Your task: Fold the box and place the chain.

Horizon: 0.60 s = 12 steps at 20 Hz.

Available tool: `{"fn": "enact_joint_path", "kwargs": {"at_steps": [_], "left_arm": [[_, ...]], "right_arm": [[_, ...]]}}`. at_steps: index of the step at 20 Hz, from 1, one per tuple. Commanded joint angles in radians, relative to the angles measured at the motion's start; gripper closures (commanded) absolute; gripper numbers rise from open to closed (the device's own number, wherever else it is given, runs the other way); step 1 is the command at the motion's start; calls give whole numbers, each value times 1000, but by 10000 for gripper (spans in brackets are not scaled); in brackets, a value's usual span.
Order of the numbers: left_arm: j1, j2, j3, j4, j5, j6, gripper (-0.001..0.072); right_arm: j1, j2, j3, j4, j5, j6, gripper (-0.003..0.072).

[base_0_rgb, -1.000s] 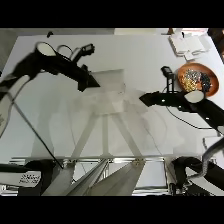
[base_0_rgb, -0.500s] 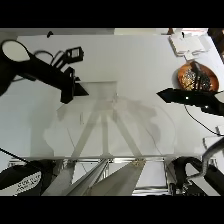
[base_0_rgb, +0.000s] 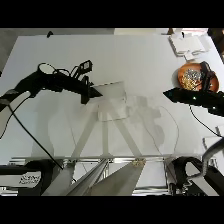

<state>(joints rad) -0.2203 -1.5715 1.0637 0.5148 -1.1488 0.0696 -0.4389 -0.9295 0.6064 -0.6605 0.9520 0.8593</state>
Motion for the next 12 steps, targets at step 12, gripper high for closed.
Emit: {"fn": "enact_joint_path", "kwargs": {"at_steps": [12], "left_arm": [[-26,-114,170,116,-78,-52,707]], "right_arm": [[-3,1,1,2,2,0,391]]}}
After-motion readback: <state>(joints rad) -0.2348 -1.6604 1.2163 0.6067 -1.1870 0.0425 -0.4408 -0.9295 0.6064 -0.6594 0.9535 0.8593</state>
